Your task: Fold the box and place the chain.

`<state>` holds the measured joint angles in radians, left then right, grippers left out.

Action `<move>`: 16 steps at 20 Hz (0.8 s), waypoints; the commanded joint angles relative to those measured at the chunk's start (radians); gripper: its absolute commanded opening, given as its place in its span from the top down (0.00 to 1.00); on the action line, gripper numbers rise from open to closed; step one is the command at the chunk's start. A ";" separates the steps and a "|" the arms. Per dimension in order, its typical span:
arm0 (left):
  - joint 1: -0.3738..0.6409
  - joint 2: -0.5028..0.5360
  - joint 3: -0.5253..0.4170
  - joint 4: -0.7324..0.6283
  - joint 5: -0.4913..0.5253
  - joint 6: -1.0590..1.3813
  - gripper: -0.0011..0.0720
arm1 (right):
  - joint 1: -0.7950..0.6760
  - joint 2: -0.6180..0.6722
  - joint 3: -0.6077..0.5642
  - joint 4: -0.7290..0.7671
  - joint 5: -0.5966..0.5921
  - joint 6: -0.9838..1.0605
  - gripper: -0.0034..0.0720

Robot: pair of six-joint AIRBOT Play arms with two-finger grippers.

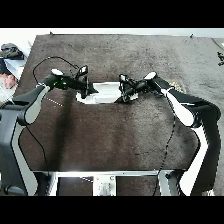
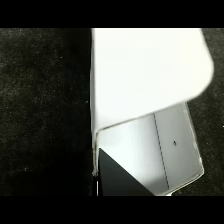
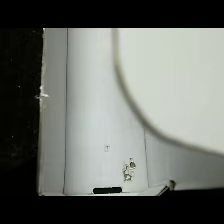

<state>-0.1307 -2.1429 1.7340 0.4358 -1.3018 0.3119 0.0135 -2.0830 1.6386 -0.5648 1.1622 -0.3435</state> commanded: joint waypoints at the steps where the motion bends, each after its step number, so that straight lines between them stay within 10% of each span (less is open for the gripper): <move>1: 0.000 0.000 0.000 0.000 0.001 0.000 0.97 | 0.002 -0.002 0.001 0.000 -0.007 -0.001 0.25; 5: 0.000 0.000 0.000 0.000 0.001 0.000 0.97 | 0.002 -0.003 0.001 0.000 -0.006 -0.001 0.46; 16: 0.000 0.000 0.000 0.000 0.002 0.000 0.97 | 0.002 -0.003 0.001 0.000 -0.006 0.000 0.46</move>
<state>-0.1307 -2.1429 1.7340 0.4355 -1.3003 0.3119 0.0147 -2.0857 1.6386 -0.5644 1.1557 -0.3447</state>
